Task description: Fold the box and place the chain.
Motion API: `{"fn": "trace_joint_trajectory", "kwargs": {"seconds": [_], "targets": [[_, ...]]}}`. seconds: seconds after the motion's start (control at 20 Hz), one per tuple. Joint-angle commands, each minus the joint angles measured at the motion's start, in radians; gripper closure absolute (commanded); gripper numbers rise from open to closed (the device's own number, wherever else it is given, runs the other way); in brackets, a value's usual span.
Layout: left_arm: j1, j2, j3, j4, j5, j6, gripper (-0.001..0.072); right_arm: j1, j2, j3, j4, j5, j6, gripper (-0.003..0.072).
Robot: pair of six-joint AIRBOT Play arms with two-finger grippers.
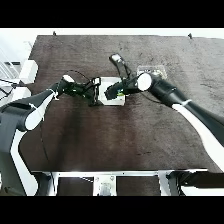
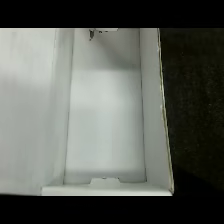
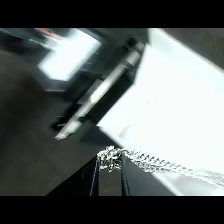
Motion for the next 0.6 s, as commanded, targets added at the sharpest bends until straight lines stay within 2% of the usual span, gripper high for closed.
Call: {"fn": "trace_joint_trajectory", "kwargs": {"seconds": [0.0, 0.15, 0.2, 0.25, 0.3, 0.55], "targets": [[0.000, 0.000, 0.000, 0.000, 0.000, 0.000, 0.0540, -0.015, -0.133, -0.034, 0.013, -0.171, 0.000, 0.0680], [0.000, 0.000, 0.000, 0.000, 0.000, 0.000, 0.0540, -0.032, -0.152, -0.032, 0.017, -0.195, 0.000, 0.0671], [0.000, 0.000, 0.000, 0.000, 0.000, 0.000, 0.0540, -0.043, -0.151, -0.025, 0.016, -0.195, -0.001, 0.0507], [0.000, 0.000, 0.000, 0.000, 0.000, 0.000, 0.0540, -0.058, -0.146, -0.018, 0.016, -0.192, -0.001, 0.0260], [0.000, 0.000, 0.000, 0.000, 0.000, 0.000, 0.0540, -0.076, -0.125, -0.014, 0.016, -0.175, 0.000, 0.0204], [0.000, 0.000, 0.000, 0.000, 0.000, 0.000, 0.0540, -0.225, 0.093, -0.071, -0.018, -0.141, 0.000, 0.0209]]}}
